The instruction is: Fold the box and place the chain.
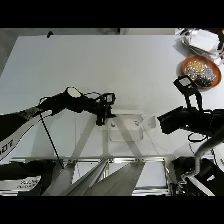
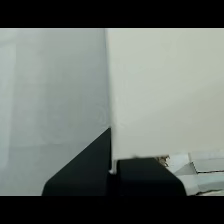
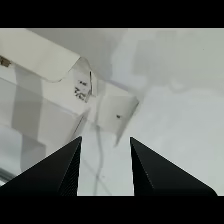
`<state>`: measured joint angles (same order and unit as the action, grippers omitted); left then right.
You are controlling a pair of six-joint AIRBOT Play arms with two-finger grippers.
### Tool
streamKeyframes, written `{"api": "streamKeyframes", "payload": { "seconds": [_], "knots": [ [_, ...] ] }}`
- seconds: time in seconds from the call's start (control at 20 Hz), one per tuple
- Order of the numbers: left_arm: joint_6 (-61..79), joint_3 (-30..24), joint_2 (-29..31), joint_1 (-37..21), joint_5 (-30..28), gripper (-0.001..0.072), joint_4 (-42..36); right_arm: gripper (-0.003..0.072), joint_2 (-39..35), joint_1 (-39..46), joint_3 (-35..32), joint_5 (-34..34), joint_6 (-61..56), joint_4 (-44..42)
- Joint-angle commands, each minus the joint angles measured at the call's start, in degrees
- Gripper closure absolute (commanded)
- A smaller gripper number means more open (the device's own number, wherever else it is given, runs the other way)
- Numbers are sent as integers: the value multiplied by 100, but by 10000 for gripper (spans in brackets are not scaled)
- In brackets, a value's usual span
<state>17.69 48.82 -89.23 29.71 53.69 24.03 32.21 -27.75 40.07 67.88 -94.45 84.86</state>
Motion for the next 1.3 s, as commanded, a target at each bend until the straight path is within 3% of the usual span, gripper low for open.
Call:
{"api": "streamKeyframes", "payload": {
  "seconds": [0.0, 0.3, 1.15, 1.2, 1.25],
  "knots": [
    [55, -2, -4, 2, 105, 710, -2, 348, -4, 0, -4, 4, 48, 0],
    [35, -2, -146, 2, 269, 708, 0, 348, -4, 0, -229, 2, 260, 0],
    [31, -2, -140, 2, 13, 700, 0, 353, -4, 0, -236, 26, 1250, -260],
    [31, -2, -140, 2, 13, 700, 0, 357, -4, 0, -236, 24, 1552, -348],
    [31, -2, -140, 2, 15, 700, 0, 412, -4, 0, -236, 26, 1856, -442]
  ]
}}
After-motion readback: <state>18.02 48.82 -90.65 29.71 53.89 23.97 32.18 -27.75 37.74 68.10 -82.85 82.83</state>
